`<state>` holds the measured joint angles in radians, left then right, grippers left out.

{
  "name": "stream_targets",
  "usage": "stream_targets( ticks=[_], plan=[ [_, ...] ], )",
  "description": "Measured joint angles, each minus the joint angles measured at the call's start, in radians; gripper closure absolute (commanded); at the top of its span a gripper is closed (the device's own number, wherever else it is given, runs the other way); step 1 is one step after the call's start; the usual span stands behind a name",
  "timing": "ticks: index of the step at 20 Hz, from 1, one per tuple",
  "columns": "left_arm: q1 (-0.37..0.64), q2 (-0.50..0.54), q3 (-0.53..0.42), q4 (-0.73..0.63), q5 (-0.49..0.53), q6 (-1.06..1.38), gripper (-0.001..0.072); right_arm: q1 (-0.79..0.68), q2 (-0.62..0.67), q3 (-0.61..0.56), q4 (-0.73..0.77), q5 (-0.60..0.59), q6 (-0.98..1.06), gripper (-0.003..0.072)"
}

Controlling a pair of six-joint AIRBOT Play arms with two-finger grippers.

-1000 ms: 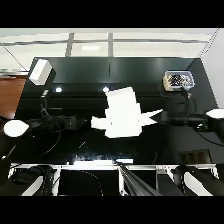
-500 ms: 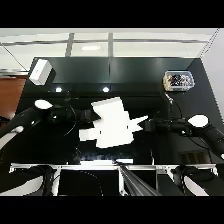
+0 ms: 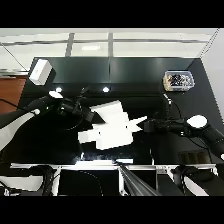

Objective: Fold the box and place the chain.

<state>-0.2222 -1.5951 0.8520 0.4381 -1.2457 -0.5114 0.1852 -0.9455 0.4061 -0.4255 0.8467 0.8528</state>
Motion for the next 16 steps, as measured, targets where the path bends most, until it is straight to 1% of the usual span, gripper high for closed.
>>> stream_targets(
  ticks=[1, 4, 6, 7, 8, 9, 10, 13, 16],
  plan=[
    [-0.001, -0.007, 0.014, 0.023, -0.009, 0.018, 0.0445, -0.002, 0.000, 0.000, -0.005, -0.003, 0.000, 0.0676],
    [-0.005, -0.019, 0.043, 0.048, -0.038, 0.091, 0.0681, -0.005, 0.000, 0.000, -0.015, -0.004, 0.004, 0.0676],
    [-0.008, -0.022, 0.055, 0.052, -0.056, 0.135, 0.0683, -0.006, 0.000, 0.000, -0.022, -0.004, 0.005, 0.0674],
    [-0.009, -0.023, 0.060, 0.055, -0.057, 0.150, 0.0683, -0.007, 0.000, 0.003, -0.035, -0.004, 0.009, 0.0642],
    [-0.009, -0.023, 0.065, 0.056, -0.059, 0.162, 0.0684, -0.010, 0.000, 0.010, -0.054, -0.002, 0.015, 0.0377],
    [-0.010, -0.023, 0.070, 0.059, -0.057, 0.169, 0.0685, -0.019, 0.000, 0.021, -0.085, 0.006, 0.026, 0.0030],
    [-0.012, -0.019, 0.073, 0.060, -0.058, 0.175, 0.0686, -0.031, 0.000, 0.038, -0.120, 0.019, 0.039, -0.0006],
    [-0.039, 0.019, 0.079, 0.064, -0.064, 0.187, 0.0687, -0.090, 0.000, 0.133, -0.269, 0.077, 0.058, -0.0006],
    [-0.113, 0.092, 0.080, 0.103, -0.027, 0.192, 0.0687, -0.151, 0.000, 0.257, -0.419, 0.134, 0.064, -0.0005]
  ],
)
